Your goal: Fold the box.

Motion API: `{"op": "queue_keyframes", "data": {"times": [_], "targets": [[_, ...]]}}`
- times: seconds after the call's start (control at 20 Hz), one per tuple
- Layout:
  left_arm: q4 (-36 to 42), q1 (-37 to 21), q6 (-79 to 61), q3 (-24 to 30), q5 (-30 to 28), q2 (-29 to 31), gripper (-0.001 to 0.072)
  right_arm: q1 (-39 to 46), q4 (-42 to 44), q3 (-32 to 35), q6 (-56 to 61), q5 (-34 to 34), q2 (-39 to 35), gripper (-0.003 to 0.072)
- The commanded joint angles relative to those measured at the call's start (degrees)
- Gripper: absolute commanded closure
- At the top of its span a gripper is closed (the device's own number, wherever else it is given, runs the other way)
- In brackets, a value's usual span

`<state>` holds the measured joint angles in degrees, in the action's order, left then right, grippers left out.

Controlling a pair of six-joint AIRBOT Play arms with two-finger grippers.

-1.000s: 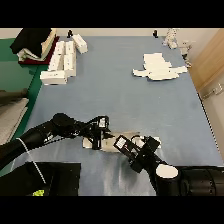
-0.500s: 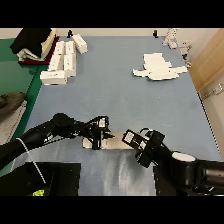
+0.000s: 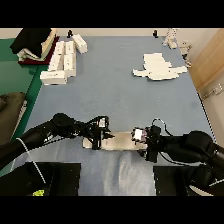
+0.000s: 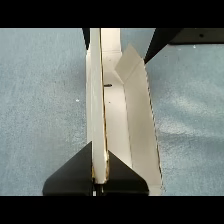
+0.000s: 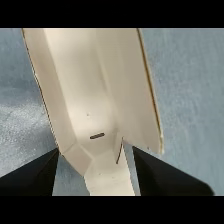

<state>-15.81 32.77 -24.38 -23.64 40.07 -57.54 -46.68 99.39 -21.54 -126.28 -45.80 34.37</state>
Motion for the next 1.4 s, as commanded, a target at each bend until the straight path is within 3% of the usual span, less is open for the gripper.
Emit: {"op": "queue_keyframes", "data": {"times": [0.0,0.25,0.65,0.9,1.35], "targets": [[-0.02,0.02,0.00,-0.04,0.00,0.00,0.0696,10.73,19.06,0.31,-25.59,1.33,2.43,-0.0034],[-0.02,0.02,0.00,-0.04,-0.02,0.00,0.0696,16.39,28.04,0.22,-36.46,0.61,9.68,-0.0034],[-0.02,0.02,0.00,-0.04,-0.02,0.00,0.0696,16.39,23.76,0.17,-32.89,-0.17,11.91,-0.0034],[-0.02,0.02,0.00,-0.04,-0.02,0.00,0.0696,16.83,29.22,0.20,-45.70,-0.24,15.28,-0.0034],[-0.02,0.02,0.00,-0.04,0.00,0.00,0.0696,16.83,28.04,0.20,-45.79,1.05,18.58,-0.0034]]}}
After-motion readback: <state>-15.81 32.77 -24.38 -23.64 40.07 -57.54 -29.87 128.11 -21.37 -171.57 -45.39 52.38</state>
